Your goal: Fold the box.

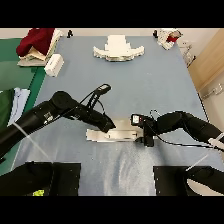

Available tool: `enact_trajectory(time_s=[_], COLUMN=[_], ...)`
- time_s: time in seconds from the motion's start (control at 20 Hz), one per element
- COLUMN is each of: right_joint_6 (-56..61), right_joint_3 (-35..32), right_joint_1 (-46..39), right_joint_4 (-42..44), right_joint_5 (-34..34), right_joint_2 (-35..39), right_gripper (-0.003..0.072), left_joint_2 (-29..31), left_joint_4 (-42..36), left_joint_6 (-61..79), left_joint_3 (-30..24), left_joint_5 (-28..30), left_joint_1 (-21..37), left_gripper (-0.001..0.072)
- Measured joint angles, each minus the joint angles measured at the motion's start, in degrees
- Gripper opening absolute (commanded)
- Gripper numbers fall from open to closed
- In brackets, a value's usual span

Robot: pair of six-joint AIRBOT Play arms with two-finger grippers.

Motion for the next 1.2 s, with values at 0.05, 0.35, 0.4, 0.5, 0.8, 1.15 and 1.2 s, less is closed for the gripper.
enact_trajectory(time_s=[0.05, 0.35, 0.4, 0.5, 0.8, 1.15, 1.2], right_joint_6=[0.0, 0.0, 0.0, 0.0, 0.0, 0.0, 0.0], right_joint_3=[0.0, 0.0, 0.0, 0.0, 0.0, 0.0, 0.0], right_joint_1=[0.0, 0.0, 0.0, 0.0, 0.0, 0.0, 0.0], right_joint_4=[0.0, 0.0, 0.0, 0.0, 0.0, 0.0, 0.0], right_joint_5=[0.0, 0.0, 0.0, 0.0, 0.0, 0.0, 0.0], right_joint_2=[0.0, 0.0, 0.0, 0.0, 0.0, 0.0, 0.0], right_gripper=[0.0568, 0.0568, 0.0568, 0.0568, 0.0568, 0.0568, 0.0568], left_joint_2=[-2.3, -14.8, -16.3, -18.9, -22.7, -17.2, -14.9], left_joint_4=[-0.7, -2.9, -3.1, -3.8, -5.6, -3.3, -1.3], left_joint_6=[-0.9, -7.1, -7.8, -8.9, -9.6, -6.0, -5.7], left_joint_3=[1.2, 5.6, 5.8, 6.1, 6.5, 9.1, 9.3], left_joint_5=[0.3, 1.0, 0.9, 0.2, -1.0, -2.0, -2.1], left_joint_1=[1.0, 5.0, 5.2, 5.5, 4.7, 7.8, 8.4], left_gripper=[0.0014, 0.0015, 0.0014, 0.0015, 0.0014, 0.0013, 0.0013])
